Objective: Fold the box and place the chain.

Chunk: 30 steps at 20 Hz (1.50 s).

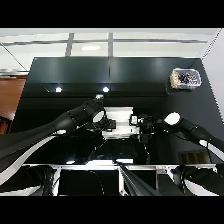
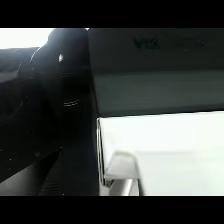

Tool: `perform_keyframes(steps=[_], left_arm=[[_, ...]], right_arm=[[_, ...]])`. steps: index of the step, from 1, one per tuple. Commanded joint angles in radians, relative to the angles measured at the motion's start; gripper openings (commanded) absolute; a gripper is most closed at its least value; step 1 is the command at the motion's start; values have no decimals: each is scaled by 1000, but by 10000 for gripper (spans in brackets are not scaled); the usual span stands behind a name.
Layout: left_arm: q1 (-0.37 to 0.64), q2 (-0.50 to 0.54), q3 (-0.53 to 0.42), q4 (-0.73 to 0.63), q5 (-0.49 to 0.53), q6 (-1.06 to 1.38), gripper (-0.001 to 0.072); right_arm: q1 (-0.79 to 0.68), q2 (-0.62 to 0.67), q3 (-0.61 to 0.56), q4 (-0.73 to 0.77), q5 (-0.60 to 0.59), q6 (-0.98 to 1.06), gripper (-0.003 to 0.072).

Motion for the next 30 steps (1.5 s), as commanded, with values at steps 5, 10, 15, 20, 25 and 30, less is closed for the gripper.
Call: perform_keyframes(steps=[5, 10, 15, 20, 25, 30], left_arm=[[-6, -6, 5, -35, 26, -8, 139], [-6, -8, 5, -35, 26, -7, 29], [-6, -8, 28, -45, 51, -4, 314], [-6, -23, 29, -39, 14, 1, 315], [-6, -29, 29, -42, 3, 3, 105], [-6, -29, 29, -42, -7, 26, 30]], right_arm=[[1, 0, 0, 0, 0, 0, 139], [1, 0, 0, 0, 0, 0, 139], [1, 0, 0, 0, 0, 0, 139], [1, 0, 0, 0, 0, 0, 139], [1, 0, 0, 0, 0, 0, 139], [1, 0, 0, 0, 1, 0, 139]])
